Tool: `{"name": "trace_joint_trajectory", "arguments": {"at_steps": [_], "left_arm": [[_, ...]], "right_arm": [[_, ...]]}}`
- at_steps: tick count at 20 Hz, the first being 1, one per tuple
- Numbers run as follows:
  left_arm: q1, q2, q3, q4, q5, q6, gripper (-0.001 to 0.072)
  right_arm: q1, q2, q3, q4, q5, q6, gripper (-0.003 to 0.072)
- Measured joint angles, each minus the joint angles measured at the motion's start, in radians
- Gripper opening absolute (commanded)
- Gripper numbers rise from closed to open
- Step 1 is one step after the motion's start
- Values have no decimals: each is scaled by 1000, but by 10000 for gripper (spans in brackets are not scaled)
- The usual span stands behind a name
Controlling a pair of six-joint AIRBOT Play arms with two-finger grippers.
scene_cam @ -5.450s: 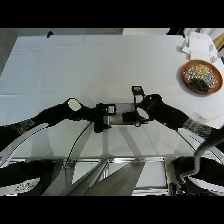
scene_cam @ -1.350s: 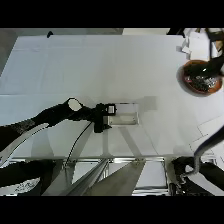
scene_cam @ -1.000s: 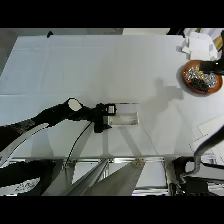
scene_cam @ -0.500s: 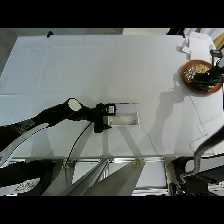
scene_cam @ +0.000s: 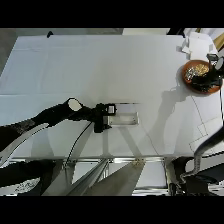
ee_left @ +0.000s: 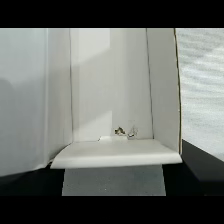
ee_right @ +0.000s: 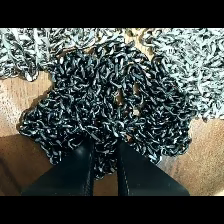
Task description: Fold the box and place the chain.
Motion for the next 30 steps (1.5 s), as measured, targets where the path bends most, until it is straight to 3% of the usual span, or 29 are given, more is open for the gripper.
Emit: {"name": "trace_joint_trajectory", "arguments": {"at_steps": [11,24,27,30], "left_arm": [[0,0,0,0,0,0,135],[0,0,0,0,0,0,135],[0,0,0,0,0,0,135],[0,0,0,0,0,0,135]], "right_arm": [[0,211,-1,16,53,-55,19],[0,472,-2,315,312,-249,22],[0,442,-3,327,295,-258,209],[0,352,-5,286,260,-217,282]]}}
